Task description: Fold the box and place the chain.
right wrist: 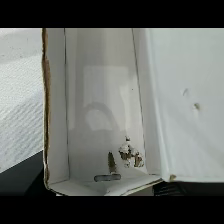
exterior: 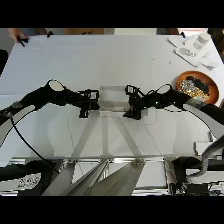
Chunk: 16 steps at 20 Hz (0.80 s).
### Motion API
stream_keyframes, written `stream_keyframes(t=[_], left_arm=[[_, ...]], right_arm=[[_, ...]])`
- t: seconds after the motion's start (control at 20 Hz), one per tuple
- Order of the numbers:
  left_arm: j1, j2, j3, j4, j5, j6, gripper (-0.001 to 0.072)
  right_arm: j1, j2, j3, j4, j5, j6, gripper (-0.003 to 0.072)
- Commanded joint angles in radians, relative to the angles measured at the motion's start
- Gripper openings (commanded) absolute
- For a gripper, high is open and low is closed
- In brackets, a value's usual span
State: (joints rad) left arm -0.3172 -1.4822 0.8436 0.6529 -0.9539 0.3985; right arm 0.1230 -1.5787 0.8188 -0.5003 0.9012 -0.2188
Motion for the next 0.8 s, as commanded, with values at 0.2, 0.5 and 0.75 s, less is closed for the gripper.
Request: stream_keyframes(t=[0.2, 0.5, 0.75], left_arm=[[-0.023, -0.024, -0.001, -0.039, 0.008, 0.005, 0.003], [-0.018, -0.023, 0.0, -0.037, 0.018, 0.001, 0.0037], [0.019, 0.017, 0.0, -0.034, 0.016, -0.001, 0.0105]], right_arm=[[0.0, 0.0, 0.001, 0.0, 0.0, 0.0, 0.052], [0.0, 0.0, 0.001, 0.0, 0.0, 0.0, 0.052], [0.0, 0.0, 0.001, 0.0, 0.0, 0.0, 0.052]])
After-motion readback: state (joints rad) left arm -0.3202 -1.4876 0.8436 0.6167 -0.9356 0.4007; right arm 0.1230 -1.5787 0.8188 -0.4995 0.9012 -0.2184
